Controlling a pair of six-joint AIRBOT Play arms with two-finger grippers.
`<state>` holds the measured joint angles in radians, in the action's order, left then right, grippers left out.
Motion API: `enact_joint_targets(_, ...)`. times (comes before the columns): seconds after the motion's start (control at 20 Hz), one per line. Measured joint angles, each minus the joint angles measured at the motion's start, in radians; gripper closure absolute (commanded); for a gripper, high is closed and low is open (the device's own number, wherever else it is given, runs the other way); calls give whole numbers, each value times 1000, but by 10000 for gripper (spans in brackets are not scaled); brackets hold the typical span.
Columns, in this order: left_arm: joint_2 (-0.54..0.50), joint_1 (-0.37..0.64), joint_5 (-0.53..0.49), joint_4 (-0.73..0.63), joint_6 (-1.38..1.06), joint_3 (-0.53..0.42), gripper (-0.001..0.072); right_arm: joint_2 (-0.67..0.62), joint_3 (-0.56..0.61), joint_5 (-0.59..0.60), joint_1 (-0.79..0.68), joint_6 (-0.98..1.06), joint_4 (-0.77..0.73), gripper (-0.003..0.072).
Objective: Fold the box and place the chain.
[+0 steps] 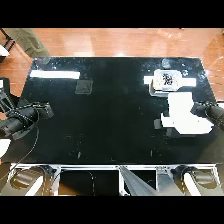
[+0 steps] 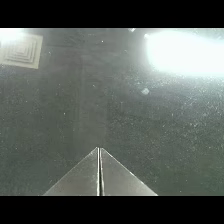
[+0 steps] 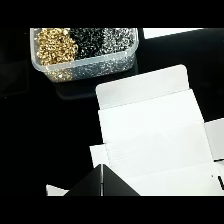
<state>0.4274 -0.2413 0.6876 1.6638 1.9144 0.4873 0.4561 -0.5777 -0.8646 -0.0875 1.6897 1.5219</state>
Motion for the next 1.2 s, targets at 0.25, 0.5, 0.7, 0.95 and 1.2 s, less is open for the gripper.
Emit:
enact_joint_targets(0.25, 0, 0, 0, 0, 0, 0, 693, 0, 0, 0, 0, 0, 0, 669)
enact_joint_targets(0.5, 0, 0, 0, 0, 0, 0, 693, 0, 0, 0, 0, 0, 0, 669)
enact_joint_targets(0.7, 0, 0, 0, 0, 0, 0, 693, 0, 0, 0, 0, 0, 0, 669)
enact_joint_targets(0.95, 0, 0, 0, 0, 0, 0, 693, 0, 0, 2, 0, 0, 0, 669)
enact_joint_targets(1.2, 0, 0, -66, 0, 0, 0, 693, 0, 0, 15, 0, 0, -2, 668)
